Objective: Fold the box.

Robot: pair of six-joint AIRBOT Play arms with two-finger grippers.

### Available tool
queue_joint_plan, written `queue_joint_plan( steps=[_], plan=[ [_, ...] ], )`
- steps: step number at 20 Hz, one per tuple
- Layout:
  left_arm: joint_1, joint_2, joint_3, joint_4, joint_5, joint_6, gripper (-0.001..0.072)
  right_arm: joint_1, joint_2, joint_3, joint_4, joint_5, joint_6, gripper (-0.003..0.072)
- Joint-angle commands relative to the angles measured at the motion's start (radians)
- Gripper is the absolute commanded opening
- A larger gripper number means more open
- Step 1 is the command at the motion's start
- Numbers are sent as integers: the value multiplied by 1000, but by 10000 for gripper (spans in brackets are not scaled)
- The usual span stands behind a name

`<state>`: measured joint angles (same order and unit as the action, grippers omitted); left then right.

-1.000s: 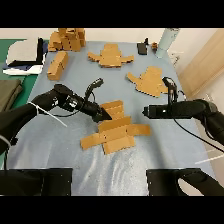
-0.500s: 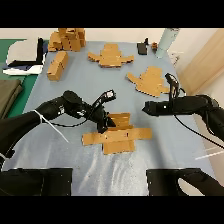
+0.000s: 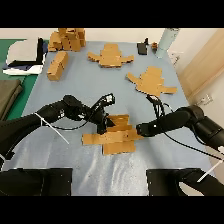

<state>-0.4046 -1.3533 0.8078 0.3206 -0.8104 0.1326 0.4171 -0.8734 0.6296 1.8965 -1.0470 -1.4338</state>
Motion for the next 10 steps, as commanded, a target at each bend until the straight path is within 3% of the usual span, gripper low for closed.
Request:
queue_joint_plan(
  steps=[1,4,10],
  plan=[
    [-1,0,-2,-33,-87,37,12,27,1,-48,-62,40,58,5],
    [1,3,-2,-34,-154,33,12,27,3,-47,-140,71,121,5],
    [1,-4,-2,-44,-78,32,13,26,-7,-47,-256,74,231,5]
  ],
)
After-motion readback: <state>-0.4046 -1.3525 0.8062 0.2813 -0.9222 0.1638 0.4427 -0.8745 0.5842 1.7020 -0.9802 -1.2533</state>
